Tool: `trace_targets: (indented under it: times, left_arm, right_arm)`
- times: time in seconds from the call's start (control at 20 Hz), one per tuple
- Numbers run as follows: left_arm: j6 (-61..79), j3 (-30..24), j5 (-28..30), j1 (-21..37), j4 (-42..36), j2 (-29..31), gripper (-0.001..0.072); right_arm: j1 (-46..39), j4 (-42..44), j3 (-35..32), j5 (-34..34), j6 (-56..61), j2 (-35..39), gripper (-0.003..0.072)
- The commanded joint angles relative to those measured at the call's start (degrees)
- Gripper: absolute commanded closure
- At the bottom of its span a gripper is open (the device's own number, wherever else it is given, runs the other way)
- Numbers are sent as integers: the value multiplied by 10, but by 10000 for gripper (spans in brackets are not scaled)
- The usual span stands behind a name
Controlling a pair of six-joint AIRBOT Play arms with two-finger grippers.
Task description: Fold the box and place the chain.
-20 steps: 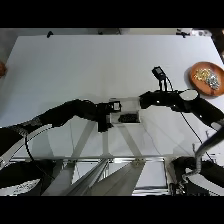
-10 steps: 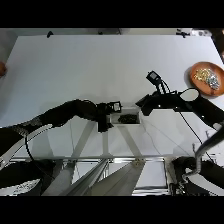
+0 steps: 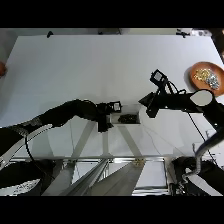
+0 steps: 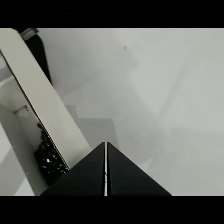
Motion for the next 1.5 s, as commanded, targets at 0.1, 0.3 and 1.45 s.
trace_targets:
  times: [0.1,0.3,1.45]
  left_arm:
    - [0,0,0,0,0,0,435]
    - [0,0,0,0,0,0,435]
    - [0,0,0,0,0,0,435]
  right_arm:
    - [20,13,0,38,-35,16,655]
    - [26,3,0,68,-33,16,509]
    - [170,-194,0,13,89,-32,346]
